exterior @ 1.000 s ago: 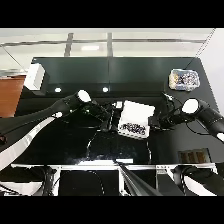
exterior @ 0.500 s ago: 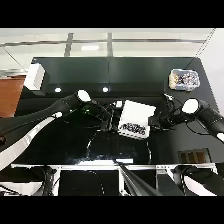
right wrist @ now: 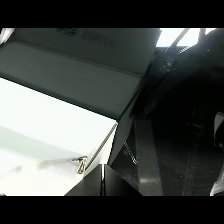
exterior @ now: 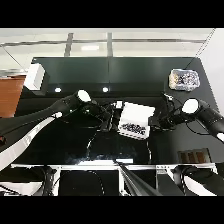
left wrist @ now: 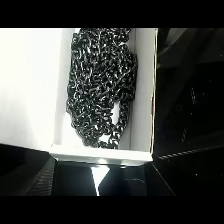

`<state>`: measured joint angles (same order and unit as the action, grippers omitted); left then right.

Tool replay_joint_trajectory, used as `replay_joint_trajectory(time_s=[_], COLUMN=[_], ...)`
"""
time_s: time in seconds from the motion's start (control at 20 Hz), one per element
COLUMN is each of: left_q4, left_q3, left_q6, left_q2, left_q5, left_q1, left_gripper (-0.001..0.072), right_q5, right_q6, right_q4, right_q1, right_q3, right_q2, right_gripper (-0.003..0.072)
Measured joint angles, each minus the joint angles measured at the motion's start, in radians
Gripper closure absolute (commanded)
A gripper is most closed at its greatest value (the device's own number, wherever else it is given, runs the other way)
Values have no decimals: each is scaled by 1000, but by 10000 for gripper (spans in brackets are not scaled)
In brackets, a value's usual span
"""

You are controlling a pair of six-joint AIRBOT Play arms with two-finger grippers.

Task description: Fold the box and place the chain.

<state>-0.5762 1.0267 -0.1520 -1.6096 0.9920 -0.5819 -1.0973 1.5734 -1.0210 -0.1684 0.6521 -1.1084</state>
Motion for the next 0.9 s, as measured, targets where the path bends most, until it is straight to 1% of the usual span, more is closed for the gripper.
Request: replay_joint_trajectory(time_s=[0.05, 0.1, 0.35, 0.55, 0.65, 0.75, 0.8, 0.85, 0.9], left_q4=[-1, -3, -8, -29, -48, -59, -62, -66, -67], left_q3=[0, 0, 0, 0, 0, -1, -3, -8, -13], left_q6=[-2, -2, -2, 31, 59, 92, 103, 112, 119], left_q2=[0, 0, 7, 30, 36, 39, 40, 41, 42], left_q5=[2, 3, 6, -41, -50, -66, -75, -94, -113], left_q1=[0, 0, 0, 11, 15, 18, 18, 16, 12], left_gripper=[477, 500, 500, 501, 500, 504, 505, 505, 505], right_q5=[0, 0, -29, -106, -120, -103, -79, -44, -7], right_q6=[0, 0, -30, -51, -74, -94, -102, -111, -122], right_q4=[0, 0, -33, -164, -212, -236, -240, -238, -233], right_q1=[0, 0, 0, 3, 15, 29, 35, 41, 44], right_q3=[0, 0, 32, 133, 190, 232, 247, 258, 265], right_q2=[0, 0, 0, 1, 1, 1, 1, 1, 1], right_gripper=[675, 675, 673, 674, 674, 673, 626, 370, 165])
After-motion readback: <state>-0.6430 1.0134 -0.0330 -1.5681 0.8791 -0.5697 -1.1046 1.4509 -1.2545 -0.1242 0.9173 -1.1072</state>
